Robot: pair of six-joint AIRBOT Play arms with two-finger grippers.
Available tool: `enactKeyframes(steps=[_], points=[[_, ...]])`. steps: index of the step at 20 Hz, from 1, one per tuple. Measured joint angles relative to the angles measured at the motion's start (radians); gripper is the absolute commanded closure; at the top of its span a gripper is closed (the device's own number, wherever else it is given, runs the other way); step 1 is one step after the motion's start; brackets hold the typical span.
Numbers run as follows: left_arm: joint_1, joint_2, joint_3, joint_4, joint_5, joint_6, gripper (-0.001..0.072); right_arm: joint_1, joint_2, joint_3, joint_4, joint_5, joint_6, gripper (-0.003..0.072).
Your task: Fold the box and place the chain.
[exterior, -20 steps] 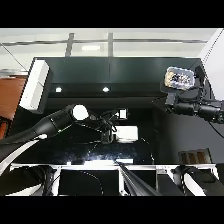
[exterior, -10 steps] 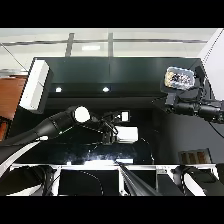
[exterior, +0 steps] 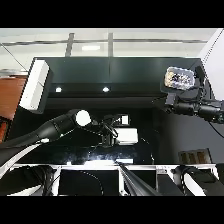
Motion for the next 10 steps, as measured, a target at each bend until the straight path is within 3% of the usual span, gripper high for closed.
enactKeyframes(steps=[5, 10], points=[[-0.005, -0.01, -0.006, 0.003, 0.021, -0.003, -0.0002, 0.0, 0.0, 0.0, 0.0, 0.0, 0.0, 0.0643], [-0.056, -0.059, -0.008, 0.003, 0.128, -0.003, 0.0024, 0.0, 0.0, 0.0, 0.0, -0.012, 0.0, 0.0643]])
